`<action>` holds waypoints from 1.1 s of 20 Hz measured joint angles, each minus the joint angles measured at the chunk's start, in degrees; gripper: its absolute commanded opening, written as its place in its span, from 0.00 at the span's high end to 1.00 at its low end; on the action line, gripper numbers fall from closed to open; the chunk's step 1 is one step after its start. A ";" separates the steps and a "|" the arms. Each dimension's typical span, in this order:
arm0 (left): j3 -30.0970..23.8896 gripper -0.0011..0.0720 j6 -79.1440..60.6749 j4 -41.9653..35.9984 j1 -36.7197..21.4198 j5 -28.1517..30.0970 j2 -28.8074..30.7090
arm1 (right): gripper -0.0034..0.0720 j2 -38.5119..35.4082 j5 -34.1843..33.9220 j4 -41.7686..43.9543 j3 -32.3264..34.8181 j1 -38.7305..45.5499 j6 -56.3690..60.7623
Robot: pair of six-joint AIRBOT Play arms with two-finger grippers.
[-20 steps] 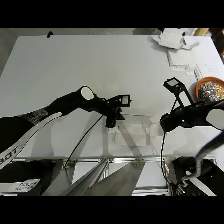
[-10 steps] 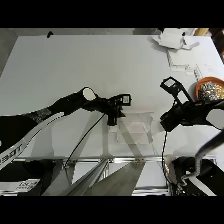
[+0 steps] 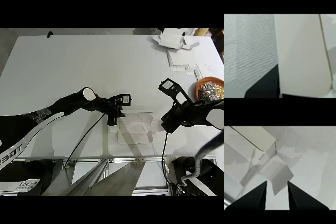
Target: Fold the box and place the chain.
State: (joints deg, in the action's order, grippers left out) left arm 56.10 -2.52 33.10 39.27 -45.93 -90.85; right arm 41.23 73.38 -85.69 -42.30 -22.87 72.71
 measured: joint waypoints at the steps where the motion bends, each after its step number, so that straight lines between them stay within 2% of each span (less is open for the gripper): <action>1: -0.04 0.98 -0.04 0.26 0.13 -0.11 0.46 | 0.60 0.00 0.59 0.00 0.00 0.00 -0.17; 7: -0.07 0.99 -0.46 1.44 1.81 2.64 4.09 | 0.60 0.00 2.45 0.00 0.00 0.00 -0.66; 22: -0.02 0.98 -0.42 3.80 2.89 4.55 2.03 | 0.63 0.00 0.87 -0.04 0.00 0.00 -0.81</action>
State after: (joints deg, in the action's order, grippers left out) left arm 56.07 -2.94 36.91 42.15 -41.39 -88.82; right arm 41.23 74.26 -85.73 -42.30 -22.87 71.90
